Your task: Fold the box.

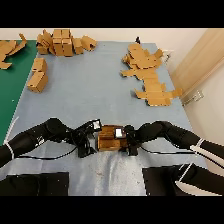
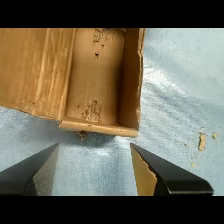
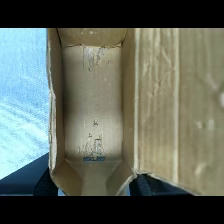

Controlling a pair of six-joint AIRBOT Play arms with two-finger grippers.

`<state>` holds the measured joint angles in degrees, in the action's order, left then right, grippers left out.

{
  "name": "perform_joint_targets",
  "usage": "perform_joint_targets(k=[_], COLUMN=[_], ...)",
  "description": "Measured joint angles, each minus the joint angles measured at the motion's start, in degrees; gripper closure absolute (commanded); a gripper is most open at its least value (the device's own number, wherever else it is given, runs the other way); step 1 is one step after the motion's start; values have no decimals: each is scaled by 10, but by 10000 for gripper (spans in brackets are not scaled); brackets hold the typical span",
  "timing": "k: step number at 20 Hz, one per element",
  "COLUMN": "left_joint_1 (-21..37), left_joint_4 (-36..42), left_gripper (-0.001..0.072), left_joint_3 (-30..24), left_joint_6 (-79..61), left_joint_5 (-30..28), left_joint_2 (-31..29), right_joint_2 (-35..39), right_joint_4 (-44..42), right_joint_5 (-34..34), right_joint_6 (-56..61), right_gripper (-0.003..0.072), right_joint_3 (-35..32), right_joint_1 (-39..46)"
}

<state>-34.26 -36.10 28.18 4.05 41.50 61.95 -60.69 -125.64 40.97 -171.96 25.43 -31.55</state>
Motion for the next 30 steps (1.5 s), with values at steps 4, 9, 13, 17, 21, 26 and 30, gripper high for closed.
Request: perform_joint_targets(k=[4, 9, 13, 17, 21, 26, 30], left_joint_1=[0, 0, 0, 0, 0, -7, -26], left_joint_4=[4, 5, 3, 3, 15, 31, 34], left_gripper=[11, 11, 11, 10, 10, 10, 11], left_joint_3=[0, 0, 0, 0, 0, 0, 0], left_joint_6=[0, 0, -15, -79, -120, -134, -137], left_joint_5=[-13, -20, -29, -22, -12, -9, -18], left_joint_2=[0, 0, 0, 0, 0, 8, 20], right_joint_2=[0, 0, 0, 0, 0, 0, 0], right_joint_4=[0, 0, 0, 0, 0, 0, 0], right_joint_5=[0, 0, 0, 0, 0, 0, 0], right_joint_6=[0, 0, 0, 0, 0, 0, 0], right_gripper=[187, 187, 187, 187, 187, 187, 187], right_joint_3=[0, 0, 0, 0, 0, 0, 0], right_joint_1=[0, 0, 0, 0, 0, 0, 0])
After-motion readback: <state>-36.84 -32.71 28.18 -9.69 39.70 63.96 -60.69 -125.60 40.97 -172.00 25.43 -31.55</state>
